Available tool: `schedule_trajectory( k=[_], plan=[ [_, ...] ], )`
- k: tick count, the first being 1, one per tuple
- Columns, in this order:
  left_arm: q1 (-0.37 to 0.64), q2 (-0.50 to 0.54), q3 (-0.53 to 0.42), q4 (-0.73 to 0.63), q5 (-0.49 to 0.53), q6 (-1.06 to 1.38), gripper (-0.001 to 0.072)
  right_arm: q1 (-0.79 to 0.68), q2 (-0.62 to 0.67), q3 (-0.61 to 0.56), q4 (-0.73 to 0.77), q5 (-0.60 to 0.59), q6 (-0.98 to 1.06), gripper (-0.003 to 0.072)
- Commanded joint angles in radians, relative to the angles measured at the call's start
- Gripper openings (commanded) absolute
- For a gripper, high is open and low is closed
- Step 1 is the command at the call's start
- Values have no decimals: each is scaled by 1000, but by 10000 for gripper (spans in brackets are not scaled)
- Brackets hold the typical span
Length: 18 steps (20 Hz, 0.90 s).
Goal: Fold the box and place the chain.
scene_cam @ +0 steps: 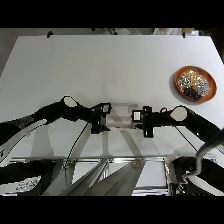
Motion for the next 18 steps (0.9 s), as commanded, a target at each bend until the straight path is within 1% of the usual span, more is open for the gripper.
schedule_trajectory(
  k=[1,6,9,10,13,14,15,16,17,18],
  plan=[
    [0,1,0,0,1,0,209,0,-31,-1,69,-23,-12,158],
    [0,1,0,0,0,0,209,0,-31,-1,120,-34,-30,339],
    [0,1,0,0,0,0,209,0,-30,-1,118,-32,-25,339],
    [0,1,0,0,0,0,209,0,-19,-1,101,-29,5,336],
    [0,1,0,0,0,0,209,0,85,-1,-61,-29,217,327],
    [0,1,0,0,0,0,209,0,130,-1,-141,-24,334,257],
    [0,1,0,0,0,0,209,0,171,-1,-221,-8,457,160],
    [0,1,0,0,1,0,209,-11,212,0,-297,31,584,44],
    [0,1,0,0,0,0,209,-34,244,-1,-343,72,703,12],
    [0,1,0,0,0,0,209,-74,271,0,-361,111,846,12]
  ],
)
